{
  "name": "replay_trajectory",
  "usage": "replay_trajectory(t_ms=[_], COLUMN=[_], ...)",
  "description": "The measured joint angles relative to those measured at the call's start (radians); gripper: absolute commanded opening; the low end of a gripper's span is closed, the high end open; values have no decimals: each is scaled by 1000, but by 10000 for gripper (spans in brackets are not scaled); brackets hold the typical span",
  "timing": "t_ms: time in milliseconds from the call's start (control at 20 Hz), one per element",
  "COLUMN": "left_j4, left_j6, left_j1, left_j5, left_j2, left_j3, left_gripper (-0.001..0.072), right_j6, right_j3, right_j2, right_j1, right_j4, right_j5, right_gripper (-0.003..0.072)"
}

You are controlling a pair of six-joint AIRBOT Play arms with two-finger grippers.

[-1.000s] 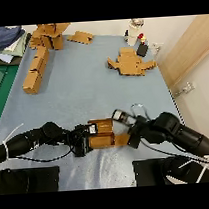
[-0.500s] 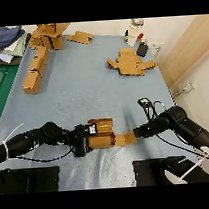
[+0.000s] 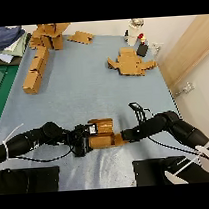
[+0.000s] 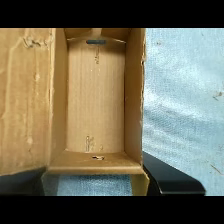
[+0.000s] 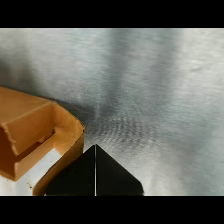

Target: Fold the box.

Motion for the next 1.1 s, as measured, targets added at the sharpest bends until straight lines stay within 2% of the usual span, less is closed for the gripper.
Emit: replay_trajectory(t_ms=[100, 150, 200, 350, 400, 450, 500, 850, 900, 1100], left_j4=[0, 0, 0, 0, 0, 0, 0, 0, 0, 0], left_j6=[0, 0, 0, 0, 0, 0, 0, 0, 0, 0], left_j1=[0, 0, 0, 0, 0, 0, 0, 0, 0, 0], left_j5=[0, 0, 0, 0, 0, 0, 0, 0, 0, 0], left_j2=[0, 0, 0, 0, 0, 0, 0, 0, 0, 0], left_j3=[0, 0, 0, 0, 0, 0, 0, 0, 0, 0], left_gripper=[521, 521, 521, 522, 521, 521, 521, 521, 521, 521], right_j6=[-2, -3, -4, -5, -5, -6, -7, -21, -8, 66], right_j3=[9, 16, 23, 44, 48, 50, 52, 59, 59, 87], right_j2=[29, 47, 62, 97, 102, 105, 105, 67, 56, 5], right_j1=[9, 11, 13, 16, 16, 17, 18, 55, 65, 117], right_j4=[21, 29, 34, 49, 56, 64, 72, 136, 138, 119], right_j5=[-1, -3, -6, -22, -26, -31, -34, -11, -4, 24], right_gripper=[28, 159, 241, 241, 262, 418, 476, 457, 434, 429])
